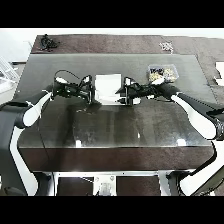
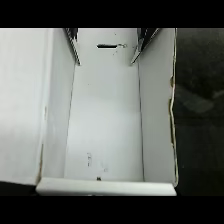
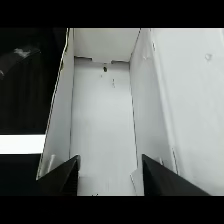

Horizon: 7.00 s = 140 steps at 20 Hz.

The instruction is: Fold the box and place the chain.

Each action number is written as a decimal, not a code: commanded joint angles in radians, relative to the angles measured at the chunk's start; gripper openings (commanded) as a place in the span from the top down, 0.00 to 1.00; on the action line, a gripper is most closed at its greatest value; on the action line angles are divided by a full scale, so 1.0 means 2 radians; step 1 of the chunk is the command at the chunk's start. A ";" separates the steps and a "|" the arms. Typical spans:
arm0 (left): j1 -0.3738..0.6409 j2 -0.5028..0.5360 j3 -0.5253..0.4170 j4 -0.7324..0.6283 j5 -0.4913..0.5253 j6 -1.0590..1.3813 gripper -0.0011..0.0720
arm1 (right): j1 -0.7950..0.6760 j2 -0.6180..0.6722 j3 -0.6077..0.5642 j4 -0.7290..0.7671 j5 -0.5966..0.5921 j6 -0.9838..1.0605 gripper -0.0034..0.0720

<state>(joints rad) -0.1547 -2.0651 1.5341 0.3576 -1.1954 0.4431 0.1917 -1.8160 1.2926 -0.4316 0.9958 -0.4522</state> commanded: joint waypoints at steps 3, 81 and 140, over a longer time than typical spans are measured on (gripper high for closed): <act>0.001 0.000 0.000 0.000 0.001 0.001 0.27 | -0.003 0.000 0.000 0.000 0.000 0.003 0.64; 0.001 0.000 0.000 0.000 -0.007 0.001 0.27 | 0.002 0.010 0.128 -0.197 0.086 0.854 0.55; 0.001 0.000 0.000 0.000 -0.009 -0.010 0.27 | 0.129 -0.073 0.260 -0.570 0.156 1.206 0.60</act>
<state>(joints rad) -0.1547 -2.0655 1.5341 0.3573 -1.2137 0.4240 0.4484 -1.9511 1.8095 -1.5700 1.2987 1.9648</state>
